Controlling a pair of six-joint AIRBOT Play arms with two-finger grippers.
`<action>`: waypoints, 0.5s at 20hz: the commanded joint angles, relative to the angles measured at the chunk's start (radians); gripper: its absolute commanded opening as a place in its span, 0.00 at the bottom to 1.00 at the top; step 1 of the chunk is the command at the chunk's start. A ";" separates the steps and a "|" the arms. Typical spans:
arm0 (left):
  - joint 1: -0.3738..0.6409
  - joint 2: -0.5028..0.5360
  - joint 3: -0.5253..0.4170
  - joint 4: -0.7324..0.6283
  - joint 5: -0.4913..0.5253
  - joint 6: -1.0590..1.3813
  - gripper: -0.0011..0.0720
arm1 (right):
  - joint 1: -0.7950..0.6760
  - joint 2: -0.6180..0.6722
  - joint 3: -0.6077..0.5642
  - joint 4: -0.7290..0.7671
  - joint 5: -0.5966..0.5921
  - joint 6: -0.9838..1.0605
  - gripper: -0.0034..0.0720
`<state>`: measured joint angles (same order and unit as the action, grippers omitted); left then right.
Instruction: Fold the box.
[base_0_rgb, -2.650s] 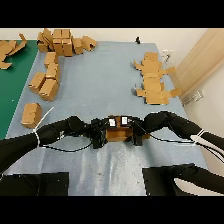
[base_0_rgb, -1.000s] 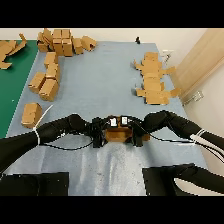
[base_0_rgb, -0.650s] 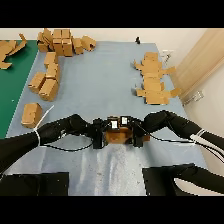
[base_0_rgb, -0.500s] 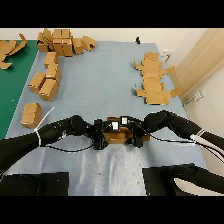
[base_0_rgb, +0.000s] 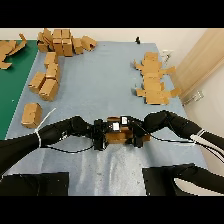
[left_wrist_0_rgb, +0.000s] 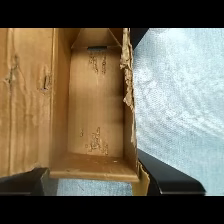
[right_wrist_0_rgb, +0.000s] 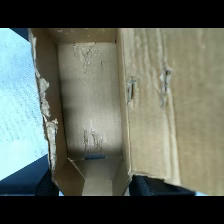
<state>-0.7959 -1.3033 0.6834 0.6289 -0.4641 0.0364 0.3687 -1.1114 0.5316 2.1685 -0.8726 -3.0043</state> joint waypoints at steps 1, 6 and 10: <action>0.000 0.000 0.000 0.000 0.011 0.000 0.67 | 0.001 0.001 0.000 0.001 -0.001 0.000 0.71; 0.000 0.000 0.000 0.000 0.011 0.000 0.67 | 0.000 0.001 0.000 -0.013 0.000 0.000 0.71; 0.000 0.000 0.000 0.000 0.011 0.000 0.67 | 0.000 0.002 0.001 -0.022 0.000 0.000 0.71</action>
<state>-0.7963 -1.3033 0.6827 0.6285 -0.4561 0.0364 0.3687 -1.1110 0.5320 2.1574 -0.8726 -3.0039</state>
